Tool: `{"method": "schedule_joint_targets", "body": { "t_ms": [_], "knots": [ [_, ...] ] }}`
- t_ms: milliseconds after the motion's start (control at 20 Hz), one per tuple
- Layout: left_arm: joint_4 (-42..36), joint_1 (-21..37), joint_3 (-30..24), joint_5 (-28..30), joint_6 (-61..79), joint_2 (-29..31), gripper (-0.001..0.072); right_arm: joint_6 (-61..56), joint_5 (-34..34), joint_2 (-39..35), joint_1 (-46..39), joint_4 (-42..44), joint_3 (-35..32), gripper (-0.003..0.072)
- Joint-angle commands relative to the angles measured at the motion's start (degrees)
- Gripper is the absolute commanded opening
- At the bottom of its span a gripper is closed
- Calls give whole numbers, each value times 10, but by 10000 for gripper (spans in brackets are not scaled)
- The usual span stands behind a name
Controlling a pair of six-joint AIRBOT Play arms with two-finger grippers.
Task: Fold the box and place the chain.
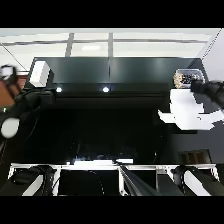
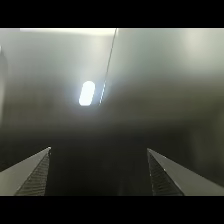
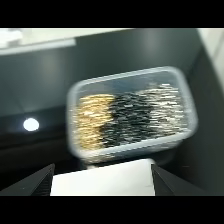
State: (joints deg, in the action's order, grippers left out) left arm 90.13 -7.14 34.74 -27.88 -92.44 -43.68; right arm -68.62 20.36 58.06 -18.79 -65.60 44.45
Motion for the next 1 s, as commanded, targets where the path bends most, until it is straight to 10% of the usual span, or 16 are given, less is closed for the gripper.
{"method": "schedule_joint_targets", "body": {
  "t_ms": [0, 150, 350, 800, 900, 950],
  "knots": [
    [72, 7, 148, -279, 6, -143, 709, -206, 212, 161, -140, -210, 213, 702],
    [82, 9, 170, -289, 5, -167, 710, -210, 373, 257, -288, -166, 307, 701],
    [63, 7, 170, -291, 5, -173, 709, 78, 502, 322, -396, 86, 313, 701],
    [63, 7, 170, -294, 5, -173, 709, 236, 587, 396, -346, 69, 313, 700],
    [63, 7, 170, -294, 5, -173, 709, 235, 592, 395, -343, 58, 313, 468],
    [63, 7, 170, -295, 5, -173, 709, 235, 593, 391, -343, 70, 314, 155]
  ]
}}
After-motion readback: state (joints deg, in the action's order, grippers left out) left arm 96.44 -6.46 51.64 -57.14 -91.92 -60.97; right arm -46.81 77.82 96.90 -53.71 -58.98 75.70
